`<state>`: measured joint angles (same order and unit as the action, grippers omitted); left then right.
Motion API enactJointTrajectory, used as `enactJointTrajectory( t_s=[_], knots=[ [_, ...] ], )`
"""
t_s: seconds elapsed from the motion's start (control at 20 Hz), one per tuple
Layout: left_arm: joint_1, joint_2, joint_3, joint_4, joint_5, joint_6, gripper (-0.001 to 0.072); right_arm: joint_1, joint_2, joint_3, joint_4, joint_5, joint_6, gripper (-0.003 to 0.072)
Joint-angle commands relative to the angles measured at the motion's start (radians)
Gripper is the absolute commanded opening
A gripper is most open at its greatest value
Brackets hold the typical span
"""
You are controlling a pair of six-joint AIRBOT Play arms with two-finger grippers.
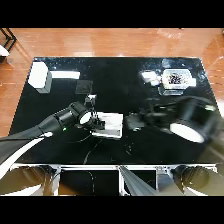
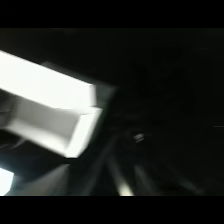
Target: Fold the box and place the chain.
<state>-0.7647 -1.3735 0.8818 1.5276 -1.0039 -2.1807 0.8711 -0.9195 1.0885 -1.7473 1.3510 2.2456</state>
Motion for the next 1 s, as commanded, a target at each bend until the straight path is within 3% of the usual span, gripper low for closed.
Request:
enactJointTrajectory(
  t_s=[0.0, 0.25, 0.4, 0.55, 0.95],
  knots=[
    [-0.001, 0.0, 0.0, -0.004, -0.002, 0.0, 0.0028, -0.092, 0.083, 0.001, -0.154, 0.15, -0.047, 0.0719],
    [-0.001, 0.0, 0.0, -0.004, -0.002, 0.0, 0.0028, -0.467, 0.069, 0.0, -0.127, -0.075, -0.096, 0.0718],
    [-0.001, 0.0, 0.0, -0.003, -0.003, 0.0, 0.0028, -0.744, -0.022, 0.001, 0.031, -0.25, -0.203, 0.0717],
    [-0.001, 0.0, 0.0, -0.004, -0.003, -0.001, 0.0028, -0.946, -0.19, 0.031, 0.205, -0.388, -0.3, 0.0709],
    [-0.001, 0.0, 0.0, -0.022, 0.0, 0.0, 0.0028, -1.014, -0.716, 0.382, 0.236, -0.41, -0.444, 0.0708]
  ],
)
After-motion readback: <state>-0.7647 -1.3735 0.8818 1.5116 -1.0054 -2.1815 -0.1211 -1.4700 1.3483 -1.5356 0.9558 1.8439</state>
